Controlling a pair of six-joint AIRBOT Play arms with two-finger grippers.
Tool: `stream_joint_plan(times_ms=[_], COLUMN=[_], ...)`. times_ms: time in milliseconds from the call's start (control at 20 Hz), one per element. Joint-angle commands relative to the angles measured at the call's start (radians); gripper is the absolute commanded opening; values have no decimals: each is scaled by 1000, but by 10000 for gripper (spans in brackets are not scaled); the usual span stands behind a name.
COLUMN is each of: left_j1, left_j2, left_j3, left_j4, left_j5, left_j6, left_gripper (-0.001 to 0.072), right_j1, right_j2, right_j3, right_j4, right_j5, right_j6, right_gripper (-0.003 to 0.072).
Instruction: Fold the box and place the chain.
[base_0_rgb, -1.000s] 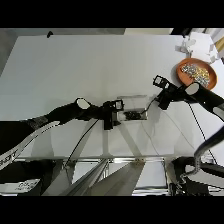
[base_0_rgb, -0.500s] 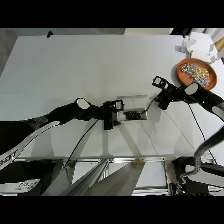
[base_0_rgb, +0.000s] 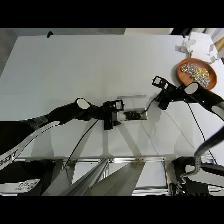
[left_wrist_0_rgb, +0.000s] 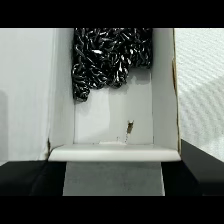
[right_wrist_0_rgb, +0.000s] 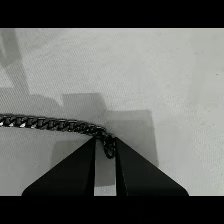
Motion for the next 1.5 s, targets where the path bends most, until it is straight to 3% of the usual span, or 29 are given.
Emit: stream_joint_plan(times_ms=[0,400,700,1000,1200,1350,1450], left_j1=[0,0,0,0,0,0,0], left_j2=[1,1,1,1,1,1,1], left_j3=[0,0,0,0,0,0,0], left_j4=[0,0,0,0,0,0,0], left_j5=[0,0,0,0,0,0,0], left_j6=[0,0,0,0,0,0,0], left_gripper=[253,253,253,253,253,253,253], right_j1=[1,0,0,0,2,71,153], right_j2=[-5,169,364,579,624,623,622], right_j3=[0,0,-1,-1,-1,-7,-31], right_j4=[-1,-6,11,299,502,523,519], right_j5=[0,121,333,533,649,628,541], right_j6=[7,92,195,195,192,192,192], right_gripper=[49,18,18,18,18,18,19])
